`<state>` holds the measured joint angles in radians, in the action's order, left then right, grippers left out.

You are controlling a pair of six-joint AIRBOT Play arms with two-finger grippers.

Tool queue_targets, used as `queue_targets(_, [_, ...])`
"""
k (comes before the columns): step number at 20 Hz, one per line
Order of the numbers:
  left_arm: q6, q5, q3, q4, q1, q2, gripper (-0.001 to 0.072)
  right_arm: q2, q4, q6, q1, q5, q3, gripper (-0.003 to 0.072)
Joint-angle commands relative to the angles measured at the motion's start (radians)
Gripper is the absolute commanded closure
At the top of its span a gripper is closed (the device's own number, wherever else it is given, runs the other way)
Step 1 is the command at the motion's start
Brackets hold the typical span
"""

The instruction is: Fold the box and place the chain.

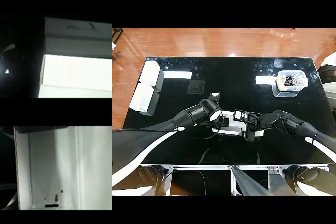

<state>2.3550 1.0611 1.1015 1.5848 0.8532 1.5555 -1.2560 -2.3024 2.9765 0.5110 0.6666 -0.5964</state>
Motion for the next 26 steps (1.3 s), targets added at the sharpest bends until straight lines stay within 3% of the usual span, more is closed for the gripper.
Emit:
queue_targets(1, [0.002, -0.01, -0.001, 0.008, -0.001, 0.003, 0.0418, -0.001, 0.0, 0.0, 0.0, 0.0, 0.0, 0.0165])
queue_targets(3, [0.002, -0.008, -0.001, 0.006, -0.001, 0.003, 0.0423, -0.001, 0.0, 0.0, 0.0, 0.0, 0.0, 0.0165])
queue_targets(4, [0.001, -0.005, -0.001, 0.003, -0.001, 0.003, 0.0515, -0.001, 0.0, 0.0, 0.0, 0.0, 0.0, 0.0165])
queue_targets(5, [0.001, -0.006, -0.001, 0.003, -0.001, 0.003, 0.0535, -0.001, 0.0, 0.0, 0.0, 0.0, 0.0, 0.0165])
queue_targets(11, [0.001, 0.003, 0.0, 0.0, -0.001, 0.003, 0.0533, -0.001, 0.0, 0.0, 0.0, 0.0, 0.0, 0.0165])
queue_targets(12, [0.002, 0.011, 0.002, 0.0, 0.0, 0.003, 0.0484, -0.001, 0.0, 0.0, 0.0, 0.0, 0.0, 0.0165])
queue_targets(13, [0.002, 0.023, 0.006, 0.005, -0.001, 0.003, 0.0331, -0.001, 0.0, 0.0, 0.0, 0.0, 0.0, 0.0165])
queue_targets(14, [0.002, 0.028, 0.012, 0.011, -0.001, 0.002, 0.023, -0.001, 0.0, 0.0, 0.0, 0.0, 0.0, 0.0165])
queue_targets(26, [-0.041, 0.05, 0.063, 0.038, -0.036, 0.003, 0.0281, -0.001, 0.0, -0.003, 0.0, 0.0, 0.0, 0.0165])
